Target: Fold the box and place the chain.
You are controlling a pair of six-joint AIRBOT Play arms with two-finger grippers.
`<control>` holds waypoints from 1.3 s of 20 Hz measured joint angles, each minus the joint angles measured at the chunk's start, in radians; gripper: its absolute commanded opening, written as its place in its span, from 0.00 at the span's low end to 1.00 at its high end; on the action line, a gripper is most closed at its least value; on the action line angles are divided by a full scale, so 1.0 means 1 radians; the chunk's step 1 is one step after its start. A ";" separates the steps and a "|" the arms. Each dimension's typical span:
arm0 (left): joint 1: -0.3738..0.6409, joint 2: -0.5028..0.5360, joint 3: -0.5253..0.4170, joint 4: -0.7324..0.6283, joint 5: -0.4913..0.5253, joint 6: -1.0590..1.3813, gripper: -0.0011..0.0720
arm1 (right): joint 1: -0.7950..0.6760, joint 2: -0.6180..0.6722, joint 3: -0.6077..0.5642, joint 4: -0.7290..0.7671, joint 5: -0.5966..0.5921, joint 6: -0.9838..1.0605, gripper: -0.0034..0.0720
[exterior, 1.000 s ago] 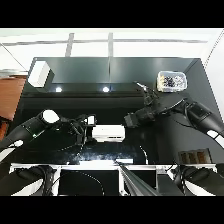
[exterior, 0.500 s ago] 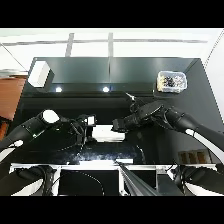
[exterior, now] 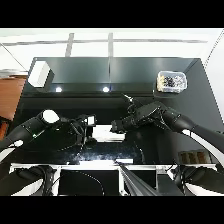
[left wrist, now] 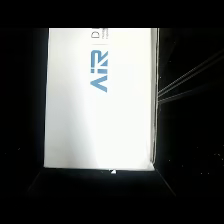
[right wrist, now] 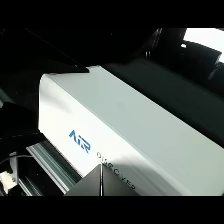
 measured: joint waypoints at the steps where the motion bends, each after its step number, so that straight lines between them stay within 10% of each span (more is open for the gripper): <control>1: 0.000 0.000 0.000 0.000 0.000 0.000 0.68 | 0.000 0.000 0.000 -0.006 0.000 0.000 0.08; 21: 0.000 0.000 0.000 0.006 0.013 -0.002 0.69 | -0.051 0.034 0.005 -0.135 -0.067 0.019 0.08; 24: 0.000 0.002 0.000 0.009 0.017 0.002 0.75 | -0.059 0.073 0.031 -0.176 -0.095 0.019 0.08; 26: 0.000 0.010 0.000 0.012 0.022 0.002 1.00 | -0.082 0.129 0.060 -0.156 -0.112 0.018 0.08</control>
